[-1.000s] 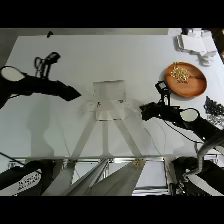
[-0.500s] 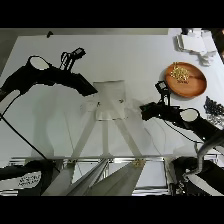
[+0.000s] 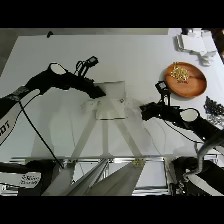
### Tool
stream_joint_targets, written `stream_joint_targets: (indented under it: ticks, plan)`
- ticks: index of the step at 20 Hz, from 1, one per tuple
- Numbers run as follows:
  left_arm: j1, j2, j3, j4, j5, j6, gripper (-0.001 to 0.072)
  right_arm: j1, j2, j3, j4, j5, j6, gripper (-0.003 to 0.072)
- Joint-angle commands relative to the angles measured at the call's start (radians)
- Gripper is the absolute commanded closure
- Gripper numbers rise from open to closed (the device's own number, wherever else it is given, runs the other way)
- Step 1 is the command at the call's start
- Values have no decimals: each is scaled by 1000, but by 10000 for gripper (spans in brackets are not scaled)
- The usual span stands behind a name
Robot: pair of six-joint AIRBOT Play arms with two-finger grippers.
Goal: Fold the box and place the chain.
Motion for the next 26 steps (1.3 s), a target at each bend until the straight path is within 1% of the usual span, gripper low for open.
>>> stream_joint_targets:
  ticks: [1, 2, 4, 5, 6, 7, 8, 9, 10, 12, 13, 15, 16, 18, 19, 20, 22, 24, 26]
  plan:
    - [-31, -19, 1, 37, 44, 23, 634, 1, -1, -1, 0, 0, 4, 678]
    - [-30, -18, 1, 42, 43, 27, 698, 1, -1, -1, 0, 0, 4, 677]
    - [-23, -18, 1, 42, 34, 46, 698, 1, 0, 0, 0, 1, 4, 675]
    - [-22, -18, 1, 40, 35, 58, 698, 1, 0, 0, 1, 2, 4, 661]
    - [-22, -17, 1, 43, 33, 64, 698, 1, 0, 0, 1, 2, 4, 564]
    - [-22, -12, 1, 43, 25, 64, 698, 1, 3, 0, 1, 6, 4, 408]
    - [-22, -4, 1, 43, 18, 63, 698, 1, 10, 0, 0, 9, 4, 235]
    - [-21, 12, 1, 47, 13, 56, 702, 1, 20, 0, 0, 8, 4, 124]
    - [-17, 38, 1, 68, -2, 56, 705, 1, 29, 1, 0, 4, 3, 106]
    - [0, 123, 1, 141, -41, 58, 706, 1, 55, 14, -2, 0, 4, 106]
    - [13, 166, 1, 162, -79, 70, 705, 1, 70, 20, -2, -11, 4, 107]
    - [50, 235, 0, 132, -176, 158, 707, 1, 105, 26, -1, -61, 11, 107]
    - [71, 250, -6, 45, -209, 208, 707, 0, 126, 26, -2, -93, 38, 108]
    - [98, 241, -44, -217, -248, 333, 707, -16, 159, 26, -3, -135, 71, 109]
    - [95, 225, -70, -292, -264, 395, 706, -32, 171, 26, -3, -143, 91, 110]
    - [84, 202, -85, -281, -274, 417, 706, -56, 179, 26, -3, -143, 118, 110]
    - [54, 143, -90, -143, -273, 426, 703, -101, 182, 26, -4, -142, 164, 112]
    - [31, 80, -90, -51, -253, 459, 703, -134, 182, 26, -4, -142, 164, 113]
    - [20, 32, -90, -27, -224, 502, 704, -145, 182, 26, -4, -143, 163, 113]
